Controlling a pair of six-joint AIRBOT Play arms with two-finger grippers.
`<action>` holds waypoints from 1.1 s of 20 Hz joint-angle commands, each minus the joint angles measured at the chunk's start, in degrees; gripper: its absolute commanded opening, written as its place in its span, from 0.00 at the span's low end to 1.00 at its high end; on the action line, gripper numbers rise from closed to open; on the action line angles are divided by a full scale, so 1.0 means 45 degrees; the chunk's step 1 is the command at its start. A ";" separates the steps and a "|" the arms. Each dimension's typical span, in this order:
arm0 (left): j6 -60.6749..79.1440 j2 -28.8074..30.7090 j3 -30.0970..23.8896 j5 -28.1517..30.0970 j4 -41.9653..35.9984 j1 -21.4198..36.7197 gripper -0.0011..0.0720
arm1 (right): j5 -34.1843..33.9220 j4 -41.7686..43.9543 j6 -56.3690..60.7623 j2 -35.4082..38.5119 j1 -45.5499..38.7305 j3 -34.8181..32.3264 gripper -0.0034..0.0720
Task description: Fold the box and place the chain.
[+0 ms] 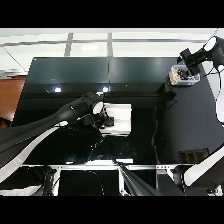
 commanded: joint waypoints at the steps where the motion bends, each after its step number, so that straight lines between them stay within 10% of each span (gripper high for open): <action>1: 0.0005 0.0000 0.0005 0.0010 -0.0010 -0.0005 0.05 | 0.0505 0.0316 0.0340 -0.0306 -0.0083 0.0214 0.82; 11: 0.0005 0.0000 0.0005 0.0010 -0.0010 -0.0005 0.05 | 0.0704 0.0413 -0.0160 -0.1171 -0.0053 0.0214 0.82; 13: 0.0005 0.0000 0.0005 0.0005 -0.0010 -0.0005 0.05 | 0.0340 0.0427 -0.0991 -0.1185 -0.0087 0.0219 0.58; 15: 0.0005 0.0000 0.0005 0.0005 -0.0015 -0.0005 0.05 | 0.0238 0.0801 -0.2458 -0.1180 -0.0087 0.0228 0.09; 22: 0.0005 0.0000 0.0005 0.0005 -0.0015 -0.0005 0.05 | 0.0865 0.1447 -0.7344 0.0782 -0.0087 0.0228 0.07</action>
